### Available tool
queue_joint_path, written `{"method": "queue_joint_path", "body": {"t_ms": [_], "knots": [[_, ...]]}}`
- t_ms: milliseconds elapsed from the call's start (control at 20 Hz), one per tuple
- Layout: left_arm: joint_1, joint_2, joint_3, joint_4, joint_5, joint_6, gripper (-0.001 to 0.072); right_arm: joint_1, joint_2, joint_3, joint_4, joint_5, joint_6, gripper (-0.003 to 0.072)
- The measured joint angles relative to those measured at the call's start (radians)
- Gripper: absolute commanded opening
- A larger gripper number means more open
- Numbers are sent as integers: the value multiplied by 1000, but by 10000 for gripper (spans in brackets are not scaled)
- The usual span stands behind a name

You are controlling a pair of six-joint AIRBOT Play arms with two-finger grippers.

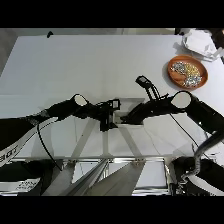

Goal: Fold the box and place the chain.

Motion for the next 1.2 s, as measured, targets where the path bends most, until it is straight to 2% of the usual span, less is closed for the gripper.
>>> {"method": "queue_joint_path", "body": {"t_ms": [50,100,300,350,450,750,850,900,1050,1200], "knots": [[0,0,0,0,0,0,410,3,-3,-3,-12,-10,6,263],[0,0,0,0,0,0,410,6,-5,-5,-22,-15,12,320],[0,0,0,0,0,0,410,10,-1,-11,-45,-21,32,317],[0,0,0,0,0,0,410,11,10,-11,-47,-19,34,310],[0,0,0,0,0,0,410,11,57,-12,-55,-7,37,231],[0,0,0,0,0,0,410,-46,336,-12,-202,46,166,213],[0,0,0,0,0,0,410,-115,419,-12,-270,74,228,73],[0,0,0,0,0,0,410,-156,447,-12,-295,90,252,40],[0,0,0,0,0,0,410,-302,489,-12,-347,134,299,26],[0,0,0,0,0,0,410,-435,452,-12,-369,113,305,16]]}}
